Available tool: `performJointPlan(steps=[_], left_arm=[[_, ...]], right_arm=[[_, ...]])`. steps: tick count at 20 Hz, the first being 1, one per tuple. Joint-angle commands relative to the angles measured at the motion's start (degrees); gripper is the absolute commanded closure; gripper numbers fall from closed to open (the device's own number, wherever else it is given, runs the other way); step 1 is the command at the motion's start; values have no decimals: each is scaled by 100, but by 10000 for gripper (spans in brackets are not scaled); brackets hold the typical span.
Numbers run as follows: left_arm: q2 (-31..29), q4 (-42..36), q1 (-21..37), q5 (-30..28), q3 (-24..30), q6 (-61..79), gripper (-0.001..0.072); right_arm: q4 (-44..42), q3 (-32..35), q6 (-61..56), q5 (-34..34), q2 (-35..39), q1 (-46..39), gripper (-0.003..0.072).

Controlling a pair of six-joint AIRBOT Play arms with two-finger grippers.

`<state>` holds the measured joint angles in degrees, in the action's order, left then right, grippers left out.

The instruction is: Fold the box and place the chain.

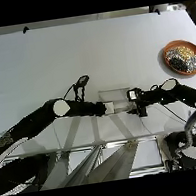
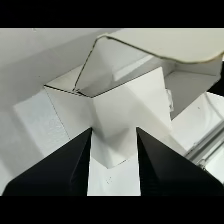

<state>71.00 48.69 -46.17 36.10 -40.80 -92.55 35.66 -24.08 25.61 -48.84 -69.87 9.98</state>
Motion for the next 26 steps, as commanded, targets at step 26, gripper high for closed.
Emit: performJointPlan(steps=[26], left_arm=[[1064, 3296, -693, 2514, -2162, -3683, 399]], right_arm=[[-4, -2, -4, 0, -2, 2, 279]])
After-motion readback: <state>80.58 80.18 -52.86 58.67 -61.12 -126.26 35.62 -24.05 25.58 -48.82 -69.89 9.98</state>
